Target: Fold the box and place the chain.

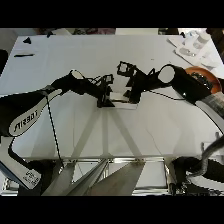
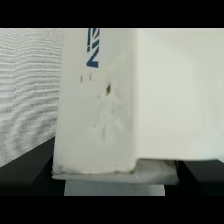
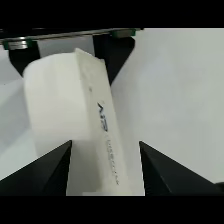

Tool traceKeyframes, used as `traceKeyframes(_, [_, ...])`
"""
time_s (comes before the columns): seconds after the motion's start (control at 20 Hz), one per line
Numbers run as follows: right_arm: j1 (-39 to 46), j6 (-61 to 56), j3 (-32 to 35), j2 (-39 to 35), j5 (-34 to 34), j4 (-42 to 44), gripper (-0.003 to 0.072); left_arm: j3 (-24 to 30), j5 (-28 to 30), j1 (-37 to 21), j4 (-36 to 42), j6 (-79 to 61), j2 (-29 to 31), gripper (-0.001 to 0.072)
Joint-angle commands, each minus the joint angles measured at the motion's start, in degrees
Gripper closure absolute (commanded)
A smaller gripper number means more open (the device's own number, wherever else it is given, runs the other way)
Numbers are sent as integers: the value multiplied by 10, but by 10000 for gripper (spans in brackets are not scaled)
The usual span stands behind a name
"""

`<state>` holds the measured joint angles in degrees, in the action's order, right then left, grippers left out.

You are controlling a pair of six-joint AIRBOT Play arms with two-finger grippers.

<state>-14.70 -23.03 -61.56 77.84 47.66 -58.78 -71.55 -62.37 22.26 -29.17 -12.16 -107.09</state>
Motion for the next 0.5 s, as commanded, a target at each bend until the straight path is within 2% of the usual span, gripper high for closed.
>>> traceKeyframes(0.0, [-21, 25, 19, -17, -23, 5, 209, 0, 0, 0, 0, 0, 0, 453])
traceKeyframes(0.3, [-39, 26, 25, -17, -23, 3, 210, 0, 0, 0, 0, 0, 0, 453])
traceKeyframes(0.45, [-39, 23, 47, -17, -54, -30, 210, 0, 0, 0, 0, 0, 0, 453])
